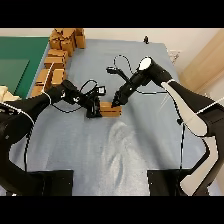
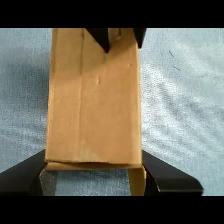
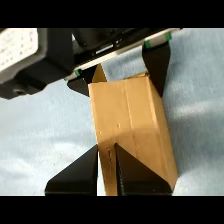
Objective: Fold the box.
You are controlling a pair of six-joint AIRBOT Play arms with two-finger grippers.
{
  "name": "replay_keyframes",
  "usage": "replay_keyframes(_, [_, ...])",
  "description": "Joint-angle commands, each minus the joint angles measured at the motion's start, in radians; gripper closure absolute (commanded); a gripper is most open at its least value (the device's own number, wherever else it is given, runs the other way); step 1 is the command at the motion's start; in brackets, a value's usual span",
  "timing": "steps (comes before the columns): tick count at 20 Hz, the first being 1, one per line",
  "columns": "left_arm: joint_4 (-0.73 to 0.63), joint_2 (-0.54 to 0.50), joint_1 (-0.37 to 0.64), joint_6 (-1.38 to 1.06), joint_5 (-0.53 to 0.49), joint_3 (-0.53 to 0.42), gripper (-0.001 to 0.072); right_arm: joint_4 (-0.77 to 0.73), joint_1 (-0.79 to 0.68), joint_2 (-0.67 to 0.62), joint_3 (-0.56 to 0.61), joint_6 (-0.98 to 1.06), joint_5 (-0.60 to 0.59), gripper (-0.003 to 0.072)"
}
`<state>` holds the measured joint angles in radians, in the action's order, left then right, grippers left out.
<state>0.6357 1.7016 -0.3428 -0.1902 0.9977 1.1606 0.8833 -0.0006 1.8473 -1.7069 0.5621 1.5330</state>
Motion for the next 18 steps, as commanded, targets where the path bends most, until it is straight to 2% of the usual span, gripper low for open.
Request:
replay_keyframes(1, [0.000,0.001,0.000,0.008,0.000,0.000,0.0312,0.069,0.008,-0.006,0.000,0.021,0.002,0.0559])
replay_keyframes(11, [0.000,0.001,0.000,0.007,0.000,0.000,0.0313,0.132,0.034,-0.056,0.000,0.025,-0.063,0.0560])
replay_keyframes(13, [0.000,0.001,0.000,0.007,0.000,0.000,0.0313,0.138,0.035,-0.056,0.000,0.025,-0.060,0.0598])
replay_keyframes(18, [0.000,0.001,0.000,0.007,0.000,0.000,0.0313,0.138,0.045,-0.060,0.000,0.037,-0.065,0.0598])
